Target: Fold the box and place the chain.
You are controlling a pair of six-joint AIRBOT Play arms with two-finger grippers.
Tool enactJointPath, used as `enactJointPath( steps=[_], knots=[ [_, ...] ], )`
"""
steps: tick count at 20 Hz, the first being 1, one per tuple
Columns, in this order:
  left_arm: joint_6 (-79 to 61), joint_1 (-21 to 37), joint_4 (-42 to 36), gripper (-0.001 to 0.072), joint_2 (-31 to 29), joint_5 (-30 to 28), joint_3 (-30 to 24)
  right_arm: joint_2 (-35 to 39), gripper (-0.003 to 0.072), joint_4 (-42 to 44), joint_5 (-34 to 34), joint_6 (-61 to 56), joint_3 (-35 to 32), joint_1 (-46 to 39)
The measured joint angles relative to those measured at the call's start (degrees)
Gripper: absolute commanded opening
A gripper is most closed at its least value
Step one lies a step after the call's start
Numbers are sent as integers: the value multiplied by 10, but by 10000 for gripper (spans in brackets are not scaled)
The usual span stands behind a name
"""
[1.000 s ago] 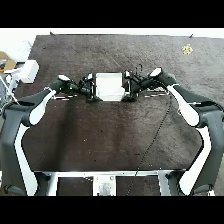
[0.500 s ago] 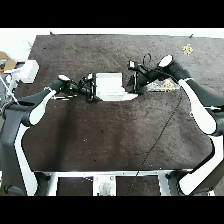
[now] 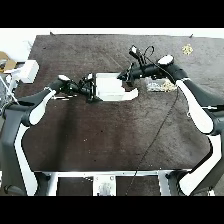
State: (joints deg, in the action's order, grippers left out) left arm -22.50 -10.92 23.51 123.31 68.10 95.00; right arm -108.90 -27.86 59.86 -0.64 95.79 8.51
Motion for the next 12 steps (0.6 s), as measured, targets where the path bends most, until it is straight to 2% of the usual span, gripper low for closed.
enactJointPath(
  steps=[6,12],
  knots=[
    [0,0,0,341,0,0,0,-43,0,-2,-77,15,0,1],
    [0,0,0,341,0,-1,0,-57,1,-45,-79,18,-2,0]
  ],
)
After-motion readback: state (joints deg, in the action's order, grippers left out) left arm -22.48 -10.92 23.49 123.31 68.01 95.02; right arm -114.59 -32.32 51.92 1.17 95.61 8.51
